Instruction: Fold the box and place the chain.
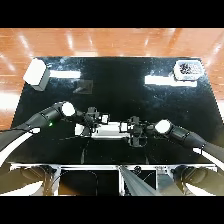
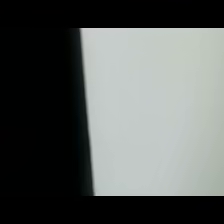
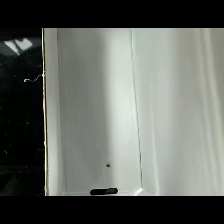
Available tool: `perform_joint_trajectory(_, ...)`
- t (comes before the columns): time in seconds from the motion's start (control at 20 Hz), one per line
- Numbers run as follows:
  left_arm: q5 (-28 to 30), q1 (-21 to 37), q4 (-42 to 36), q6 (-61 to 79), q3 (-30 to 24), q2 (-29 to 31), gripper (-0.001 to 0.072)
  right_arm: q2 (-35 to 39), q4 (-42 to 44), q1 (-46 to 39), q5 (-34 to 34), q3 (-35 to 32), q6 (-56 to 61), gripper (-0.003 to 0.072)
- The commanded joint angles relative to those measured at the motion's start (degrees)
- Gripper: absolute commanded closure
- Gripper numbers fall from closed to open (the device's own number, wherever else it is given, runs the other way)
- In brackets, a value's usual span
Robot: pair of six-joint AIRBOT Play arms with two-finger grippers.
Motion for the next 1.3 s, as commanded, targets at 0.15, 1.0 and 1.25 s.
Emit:
perform_joint_trajectory(0.15,0.8,0.0,0.1,-7.9,0.1,1.9,0.0225,0.0,-0.2,0.1,0.0,0.0,0.0,0.0155)
perform_joint_trajectory(1.0,-32.1,14.6,11.3,-45.7,0.1,12.8,0.0534,0.0,-0.2,0.1,0.0,0.0,0.0,0.0155)
perform_joint_trajectory(1.25,-36.5,20.6,-10.2,-48.4,-1.7,12.9,0.0690,0.0,-0.2,0.1,0.0,0.0,0.0,0.0155)
